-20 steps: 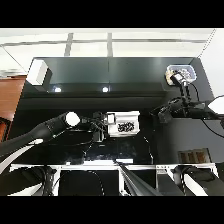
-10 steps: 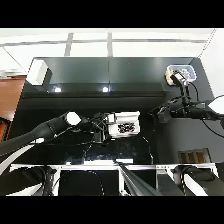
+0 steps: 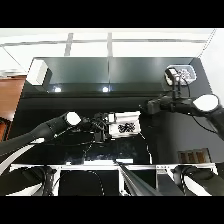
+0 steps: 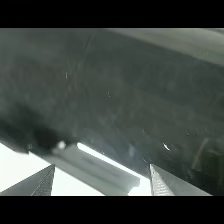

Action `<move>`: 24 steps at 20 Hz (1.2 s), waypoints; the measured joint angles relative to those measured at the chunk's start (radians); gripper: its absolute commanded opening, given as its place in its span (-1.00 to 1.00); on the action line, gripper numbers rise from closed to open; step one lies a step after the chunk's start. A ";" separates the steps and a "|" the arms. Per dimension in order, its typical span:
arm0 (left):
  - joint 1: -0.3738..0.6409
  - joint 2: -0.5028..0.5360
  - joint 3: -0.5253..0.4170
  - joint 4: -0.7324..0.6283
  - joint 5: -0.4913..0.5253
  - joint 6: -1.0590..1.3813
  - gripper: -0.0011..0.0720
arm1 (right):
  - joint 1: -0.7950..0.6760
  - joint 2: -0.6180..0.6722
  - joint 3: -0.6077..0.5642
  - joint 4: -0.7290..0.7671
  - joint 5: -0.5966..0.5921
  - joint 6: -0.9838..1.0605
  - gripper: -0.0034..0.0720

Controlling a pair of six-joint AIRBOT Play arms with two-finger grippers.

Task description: Fold the box and place the chain.

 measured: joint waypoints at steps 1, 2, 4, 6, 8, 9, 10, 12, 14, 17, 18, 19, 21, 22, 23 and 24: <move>0.000 0.000 0.000 0.000 0.000 0.000 -0.07 | 0.023 -0.029 0.002 0.012 -0.021 -0.011 1.00; 0.000 0.000 0.000 0.000 0.000 0.000 -0.07 | 0.045 -0.054 0.003 0.019 -0.030 -0.043 1.00; 0.000 0.000 0.000 -0.001 0.000 0.000 -0.07 | 0.077 -0.082 0.006 0.028 -0.014 -0.154 1.00; 0.000 0.000 0.000 -0.001 0.000 0.000 -0.07 | 0.091 -0.090 0.020 0.030 0.057 -0.323 1.00; 0.000 0.000 0.000 -0.002 0.000 0.000 -0.07 | 0.093 -0.085 0.042 0.024 0.140 -0.493 1.00; 0.000 0.000 0.000 -0.002 0.000 0.000 -0.07 | 0.095 -0.084 0.049 0.025 0.160 -0.550 1.00; 0.000 0.000 0.000 -0.002 0.000 0.000 -0.07 | 0.097 -0.081 0.053 0.026 0.175 -0.595 1.00; 0.000 0.000 0.000 -0.002 0.000 0.000 -0.07 | 0.109 -0.079 0.052 0.025 0.193 -0.666 1.00; 0.000 0.000 0.000 -0.002 -0.001 0.000 -0.07 | 0.127 -0.078 0.036 0.021 0.208 -0.723 1.00; 0.000 0.000 0.000 -0.002 -0.002 -0.001 -0.07 | 0.153 -0.077 0.010 -0.002 0.210 -0.787 1.00; 0.000 0.000 0.000 -0.002 -0.002 -0.001 -0.07 | 0.159 -0.077 0.005 -0.010 0.206 -0.801 1.00; 0.000 0.000 0.000 -0.002 -0.002 -0.001 -0.07 | 0.164 -0.077 0.002 -0.016 0.204 -0.810 0.98; 0.000 0.000 0.000 -0.001 -0.002 -0.001 -0.07 | 0.169 -0.077 -0.003 -0.027 0.199 -0.830 0.69; 0.000 0.000 0.000 -0.001 -0.002 -0.001 -0.07 | 0.172 -0.077 -0.005 -0.029 0.197 -0.836 0.34; 0.000 0.000 0.000 -0.001 -0.002 -0.001 -0.07 | 0.172 -0.077 -0.006 -0.030 0.198 -0.841 0.18; 0.000 0.000 0.000 -0.002 -0.003 -0.002 -0.07 | 0.173 -0.077 -0.007 -0.031 0.201 -0.845 0.07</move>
